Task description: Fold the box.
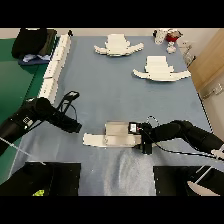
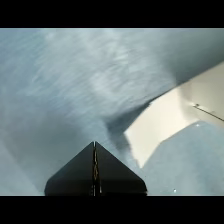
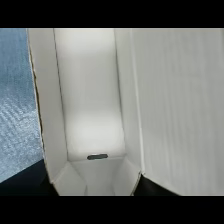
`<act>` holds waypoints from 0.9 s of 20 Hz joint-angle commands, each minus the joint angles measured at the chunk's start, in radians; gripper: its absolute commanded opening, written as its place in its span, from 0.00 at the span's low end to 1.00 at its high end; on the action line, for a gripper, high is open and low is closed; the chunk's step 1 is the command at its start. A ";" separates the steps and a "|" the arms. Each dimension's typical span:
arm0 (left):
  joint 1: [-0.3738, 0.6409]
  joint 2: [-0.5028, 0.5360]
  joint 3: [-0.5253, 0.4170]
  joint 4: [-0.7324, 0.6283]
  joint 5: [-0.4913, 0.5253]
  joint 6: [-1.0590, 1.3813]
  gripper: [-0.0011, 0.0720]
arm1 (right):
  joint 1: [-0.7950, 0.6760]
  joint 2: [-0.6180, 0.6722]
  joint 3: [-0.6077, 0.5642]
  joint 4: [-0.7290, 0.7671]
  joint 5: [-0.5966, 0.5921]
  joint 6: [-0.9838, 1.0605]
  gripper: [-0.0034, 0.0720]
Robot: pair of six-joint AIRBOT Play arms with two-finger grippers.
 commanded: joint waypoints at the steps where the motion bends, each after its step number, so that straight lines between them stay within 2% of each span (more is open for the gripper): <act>1: 0.119 -0.009 -0.036 -0.026 -0.055 -0.092 0.03 | 0.000 0.000 0.001 0.000 0.000 0.000 0.72; 5: 0.074 -0.019 -0.147 -0.204 0.009 -0.041 0.03 | 0.000 0.000 0.001 0.000 0.000 0.000 0.71; 9: -0.049 -0.019 -0.225 -0.380 0.120 -0.001 0.03 | 0.000 0.000 0.001 0.000 0.000 0.000 0.72; 14: -0.230 -0.019 -0.231 -0.454 0.278 0.016 0.03 | 0.000 0.000 0.001 0.000 0.000 0.000 0.72; 18: -0.246 -0.012 -0.200 -0.460 0.258 0.013 0.03 | 0.000 0.000 0.001 0.000 0.000 0.000 0.72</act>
